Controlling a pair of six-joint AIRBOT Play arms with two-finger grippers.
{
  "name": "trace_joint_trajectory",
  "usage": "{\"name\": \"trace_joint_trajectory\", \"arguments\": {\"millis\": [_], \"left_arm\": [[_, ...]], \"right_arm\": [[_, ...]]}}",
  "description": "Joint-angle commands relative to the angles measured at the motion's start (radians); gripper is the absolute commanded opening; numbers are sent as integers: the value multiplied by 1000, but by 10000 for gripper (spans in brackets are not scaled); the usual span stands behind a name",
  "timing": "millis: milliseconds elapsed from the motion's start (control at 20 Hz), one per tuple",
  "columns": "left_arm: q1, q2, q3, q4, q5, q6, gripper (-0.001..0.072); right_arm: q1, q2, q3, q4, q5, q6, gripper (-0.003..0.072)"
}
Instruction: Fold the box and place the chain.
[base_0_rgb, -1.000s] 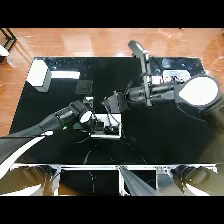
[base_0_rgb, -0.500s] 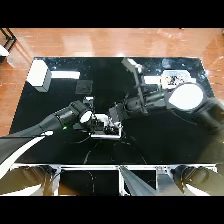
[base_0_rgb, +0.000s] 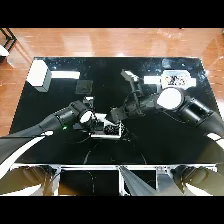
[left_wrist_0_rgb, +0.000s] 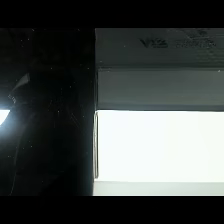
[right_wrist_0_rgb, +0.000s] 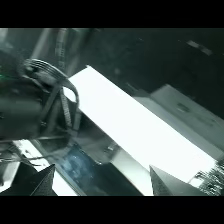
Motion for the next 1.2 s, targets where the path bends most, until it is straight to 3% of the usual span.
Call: {"name": "trace_joint_trajectory", "arguments": {"millis": [0,200,350,550,750,950,1150], "left_arm": [[1,0,0,0,-1,0,26],[1,0,0,-2,-1,0,25],[1,0,0,-1,-1,0,25],[1,0,0,-2,-1,0,25],[1,0,0,-2,-4,0,26],[1,0,0,-2,-4,0,26],[1,0,0,-2,-3,0,25]], "right_arm": [[-104,39,-2,-22,127,-31,667],[-237,128,-6,-289,251,-85,686],[-254,129,-108,-457,257,-192,712],[-227,128,-309,-338,115,-434,711],[-169,97,-425,-166,-51,-745,710],[-95,61,-445,-117,-202,-969,710],[-75,36,-446,77,-315,-1251,710]]}}
